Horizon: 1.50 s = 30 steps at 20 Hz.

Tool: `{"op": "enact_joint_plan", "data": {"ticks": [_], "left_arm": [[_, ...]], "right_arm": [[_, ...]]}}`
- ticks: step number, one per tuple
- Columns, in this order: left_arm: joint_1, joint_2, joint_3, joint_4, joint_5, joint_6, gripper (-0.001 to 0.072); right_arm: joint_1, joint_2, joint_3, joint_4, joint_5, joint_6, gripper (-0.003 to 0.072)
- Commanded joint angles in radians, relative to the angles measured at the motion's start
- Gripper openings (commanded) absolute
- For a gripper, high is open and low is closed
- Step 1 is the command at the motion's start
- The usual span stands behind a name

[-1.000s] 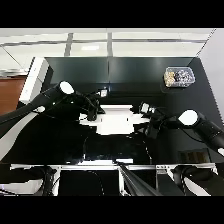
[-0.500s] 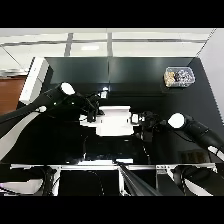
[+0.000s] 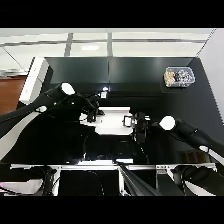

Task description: Fold the box and place the chain.

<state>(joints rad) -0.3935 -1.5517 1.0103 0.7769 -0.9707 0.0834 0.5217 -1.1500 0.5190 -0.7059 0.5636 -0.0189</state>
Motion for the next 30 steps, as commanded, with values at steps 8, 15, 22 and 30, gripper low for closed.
{"op": "enact_joint_plan", "data": {"ticks": [8, 15, 22, 30], "left_arm": [[0.001, -0.001, -0.001, 0.001, -0.003, -0.002, 0.0029], [0.001, -0.001, -0.001, 0.002, -0.006, -0.002, 0.0029], [0.001, -0.001, 0.0, 0.012, -0.005, -0.001, 0.0029], [0.001, -0.001, 0.0, 0.012, -0.005, -0.002, 0.003]], "right_arm": [[-0.091, -0.01, 0.129, 0.014, 0.061, 0.041, 0.07], [-0.114, -0.01, 0.129, 0.023, 0.06, -0.008, 0.07], [-0.139, -0.019, 0.129, 0.131, 0.081, -0.142, 0.07], [-0.14, -0.126, 0.129, 0.218, 0.151, -0.325, 0.0669]]}}
